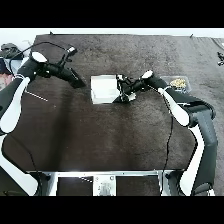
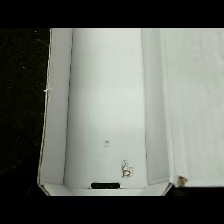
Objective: Fold the box and place the chain.
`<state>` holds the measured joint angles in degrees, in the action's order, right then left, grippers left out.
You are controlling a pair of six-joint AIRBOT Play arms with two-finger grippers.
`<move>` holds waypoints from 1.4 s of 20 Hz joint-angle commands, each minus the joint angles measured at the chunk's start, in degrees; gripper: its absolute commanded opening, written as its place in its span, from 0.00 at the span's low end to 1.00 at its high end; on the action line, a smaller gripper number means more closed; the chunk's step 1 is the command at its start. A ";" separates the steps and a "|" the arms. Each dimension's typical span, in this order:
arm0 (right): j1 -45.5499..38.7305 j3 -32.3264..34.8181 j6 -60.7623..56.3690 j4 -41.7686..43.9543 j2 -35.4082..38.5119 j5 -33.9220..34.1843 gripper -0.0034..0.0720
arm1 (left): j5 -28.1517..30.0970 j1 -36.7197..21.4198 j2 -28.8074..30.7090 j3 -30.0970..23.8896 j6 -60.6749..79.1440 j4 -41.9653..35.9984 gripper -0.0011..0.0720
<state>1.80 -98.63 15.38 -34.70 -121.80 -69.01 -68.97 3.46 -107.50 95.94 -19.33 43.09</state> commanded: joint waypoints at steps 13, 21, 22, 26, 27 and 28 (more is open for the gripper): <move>0.04 0.00 0.00 0.00 -0.02 -0.02 0.41 | -8.09 -0.39 -9.01 -3.08 39.39 -12.87 1.00; 0.04 0.00 0.00 0.02 -0.02 -0.02 0.41 | -8.37 0.48 -9.90 -5.31 40.37 -15.19 1.00; 0.04 0.00 0.00 0.00 -0.02 -0.02 0.41 | -8.35 1.11 -9.90 -5.31 40.37 -14.95 1.00; 0.04 0.00 0.02 0.00 0.00 -0.02 0.41 | -7.04 2.45 -9.94 -5.31 40.28 -14.64 1.00; 0.04 0.00 0.00 0.00 -0.02 -0.02 0.41 | -7.04 2.62 -9.94 -5.31 40.17 -14.91 1.00; 0.04 0.00 0.02 0.00 -0.02 -0.02 0.41 | -6.49 2.89 -9.97 -5.31 40.15 -14.86 1.00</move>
<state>1.80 -98.63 15.42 -34.70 -121.80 -69.04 -76.34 5.63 -117.40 90.63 20.91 28.38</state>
